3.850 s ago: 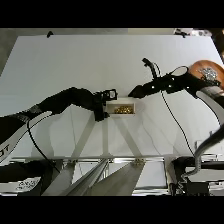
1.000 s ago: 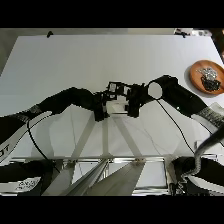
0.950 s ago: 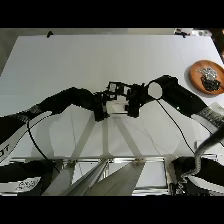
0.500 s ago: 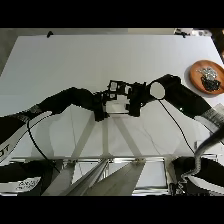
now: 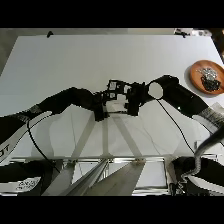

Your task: Fold the box and place the chain.

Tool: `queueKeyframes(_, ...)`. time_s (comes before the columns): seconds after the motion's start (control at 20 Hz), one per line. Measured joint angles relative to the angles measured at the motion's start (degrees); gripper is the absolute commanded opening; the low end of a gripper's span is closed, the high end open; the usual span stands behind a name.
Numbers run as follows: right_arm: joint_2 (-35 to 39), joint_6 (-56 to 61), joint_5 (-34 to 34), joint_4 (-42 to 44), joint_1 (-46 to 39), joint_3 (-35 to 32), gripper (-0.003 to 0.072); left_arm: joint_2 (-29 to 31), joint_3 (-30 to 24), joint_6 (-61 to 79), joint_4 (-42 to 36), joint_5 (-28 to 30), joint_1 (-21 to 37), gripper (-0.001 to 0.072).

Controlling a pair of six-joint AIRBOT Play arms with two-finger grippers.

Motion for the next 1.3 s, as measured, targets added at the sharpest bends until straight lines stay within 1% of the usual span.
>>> queueKeyframes(0.05,0.0,0.0,-0.2,0.0,0.0,0.0,0.0298,0.0,0.0,0.0,0.0,0.0,0.0,0.0155)
queueKeyframes(0.1,0.0,0.0,-0.4,0.0,0.0,0.0,0.0291,0.0,0.0,0.0,0.0,0.0,0.0,0.0155)
queueKeyframes(0.65,0.0,1.4,1.4,1.0,0.0,-1.6,0.0293,0.0,0.0,0.0,0.0,0.0,0.0,0.0155)
queueKeyframes(1.3,0.0,5.4,-1.1,0.7,0.0,-2.0,0.0293,0.0,0.0,0.0,0.0,0.0,0.0,0.0155)
